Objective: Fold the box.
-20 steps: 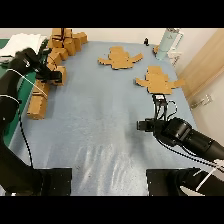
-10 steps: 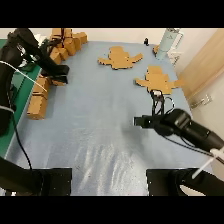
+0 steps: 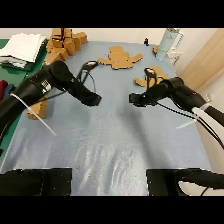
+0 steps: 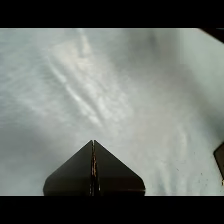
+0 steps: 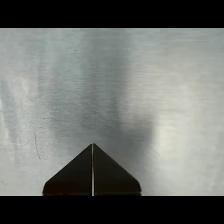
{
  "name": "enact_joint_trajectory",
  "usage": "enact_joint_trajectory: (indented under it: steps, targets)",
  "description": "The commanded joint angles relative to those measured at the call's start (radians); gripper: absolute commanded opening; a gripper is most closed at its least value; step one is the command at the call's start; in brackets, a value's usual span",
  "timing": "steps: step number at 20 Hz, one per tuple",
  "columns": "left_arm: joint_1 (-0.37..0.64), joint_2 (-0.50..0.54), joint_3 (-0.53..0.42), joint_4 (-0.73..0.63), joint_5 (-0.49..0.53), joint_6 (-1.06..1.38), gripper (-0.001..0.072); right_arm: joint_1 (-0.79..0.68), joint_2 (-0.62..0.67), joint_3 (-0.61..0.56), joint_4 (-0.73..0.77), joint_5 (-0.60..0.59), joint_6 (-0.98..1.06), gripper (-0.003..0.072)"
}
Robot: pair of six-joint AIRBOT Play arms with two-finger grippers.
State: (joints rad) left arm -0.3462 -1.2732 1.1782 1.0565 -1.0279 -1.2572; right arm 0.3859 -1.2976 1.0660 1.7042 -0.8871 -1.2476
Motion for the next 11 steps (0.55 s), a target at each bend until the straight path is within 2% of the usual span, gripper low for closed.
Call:
enact_joint_trajectory:
  steps: [1, 11]
  targets:
    - [-0.073, 0.026, -0.053, -0.002, 0.067, 0.0, 0.0015, 0.022, -0.093, 0.052, 0.072, 0.003, -0.082, 0.0004]
    - [-0.074, 0.026, -0.053, -0.002, 0.052, 0.0, 0.0015, 0.032, -0.095, 0.052, 0.072, -0.009, -0.081, 0.0004]
